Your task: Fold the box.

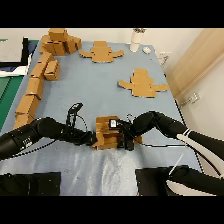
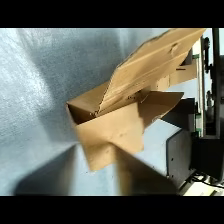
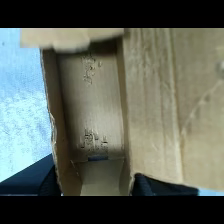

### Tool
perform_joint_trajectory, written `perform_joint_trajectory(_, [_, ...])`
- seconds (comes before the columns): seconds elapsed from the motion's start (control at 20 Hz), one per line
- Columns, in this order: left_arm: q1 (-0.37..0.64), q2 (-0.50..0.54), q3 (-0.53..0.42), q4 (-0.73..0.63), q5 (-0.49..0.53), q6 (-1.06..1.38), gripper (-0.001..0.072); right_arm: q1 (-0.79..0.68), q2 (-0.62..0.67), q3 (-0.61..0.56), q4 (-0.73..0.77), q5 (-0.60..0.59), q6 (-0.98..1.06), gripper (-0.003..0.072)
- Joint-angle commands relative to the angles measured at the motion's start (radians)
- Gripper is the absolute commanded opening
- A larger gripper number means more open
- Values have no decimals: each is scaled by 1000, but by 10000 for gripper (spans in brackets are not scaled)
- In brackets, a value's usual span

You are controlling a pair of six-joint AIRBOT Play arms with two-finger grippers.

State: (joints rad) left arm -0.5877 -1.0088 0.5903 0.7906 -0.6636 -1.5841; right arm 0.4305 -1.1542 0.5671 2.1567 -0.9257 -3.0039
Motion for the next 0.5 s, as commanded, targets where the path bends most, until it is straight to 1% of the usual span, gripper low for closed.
perform_joint_trajectory(0.0, [-8, -36, 1, -58, 2, 6, 545, 0, 0, 1, 0, 0, 0, 501])
perform_joint_trajectory(0.1, [-11, -53, 1, -63, 20, 6, 546, 0, 0, 1, 0, 0, 0, 501])
perform_joint_trajectory(0.2, [-9, -56, 1, -63, 65, 5, 546, 0, 0, 1, 0, 0, 0, 501])
perform_joint_trajectory(0.35, [-11, -56, 2, -95, 89, -18, 545, 0, 0, 1, 0, 0, 0, 502])
perform_joint_trajectory(0.45, [-11, -56, 10, -82, 84, -54, 516, 0, 0, 1, 0, 0, 0, 502])
